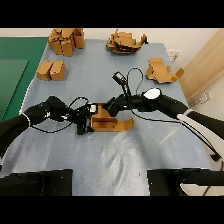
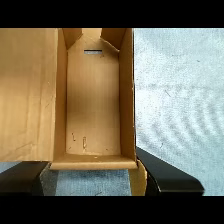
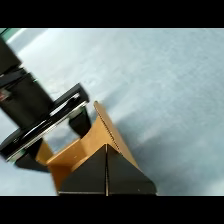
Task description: Fold the box.
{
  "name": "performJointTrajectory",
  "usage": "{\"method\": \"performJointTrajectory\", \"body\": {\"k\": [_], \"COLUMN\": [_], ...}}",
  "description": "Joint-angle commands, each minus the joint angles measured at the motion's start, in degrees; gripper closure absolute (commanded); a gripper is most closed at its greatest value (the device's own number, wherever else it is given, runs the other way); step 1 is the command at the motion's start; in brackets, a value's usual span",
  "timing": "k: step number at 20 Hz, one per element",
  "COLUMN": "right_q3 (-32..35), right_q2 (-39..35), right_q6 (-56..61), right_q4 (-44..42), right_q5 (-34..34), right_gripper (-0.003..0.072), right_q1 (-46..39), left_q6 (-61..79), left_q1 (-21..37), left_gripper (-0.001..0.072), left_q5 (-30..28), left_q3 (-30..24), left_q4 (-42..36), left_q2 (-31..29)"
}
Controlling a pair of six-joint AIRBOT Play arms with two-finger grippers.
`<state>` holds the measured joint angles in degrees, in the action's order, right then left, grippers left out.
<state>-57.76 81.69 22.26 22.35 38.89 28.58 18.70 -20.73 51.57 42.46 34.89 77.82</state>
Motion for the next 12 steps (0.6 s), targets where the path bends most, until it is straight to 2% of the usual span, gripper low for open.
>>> {"method": "performJointTrajectory", "body": {"k": [1,4,6,7,8,9,12], "right_q3": [-5.62,-9.07,-10.19,-10.32,-10.32,-10.32,-11.76], "right_q2": [7.58,13.14,15.28,15.76,15.87,15.85,15.74], "right_q6": [7.34,18.95,22.84,23.78,24.09,24.37,24.44], "right_q4": [5.18,16.22,19.12,19.78,20.02,20.33,20.35], "right_q5": [-1.27,8.66,15.72,18.16,19.23,19.19,18.16], "right_gripper": [0.0683,0.0682,0.0681,0.0682,0.0681,0.0681,0.0682], "right_q1": [-0.20,-0.94,-1.14,-1.11,-1.11,-1.11,-1.11], "left_q6": [0.11,0.09,0.07,0.04,-0.09,-0.09,-0.11], "left_q1": [0.02,0.02,0.02,0.02,0.04,0.04,0.04], "left_gripper": [0.0406,0.0406,0.0406,0.0438,0.0548,0.0593,0.0593], "left_q5": [0.50,0.55,0.52,0.50,0.55,0.66,1.09], "left_q3": [0.02,0.02,0.02,0.02,0.02,0.02,0.02], "left_q4": [0.02,0.02,0.00,0.02,0.02,0.04,0.04], "left_q2": [0.02,0.00,0.02,0.02,0.00,0.02,0.00]}}
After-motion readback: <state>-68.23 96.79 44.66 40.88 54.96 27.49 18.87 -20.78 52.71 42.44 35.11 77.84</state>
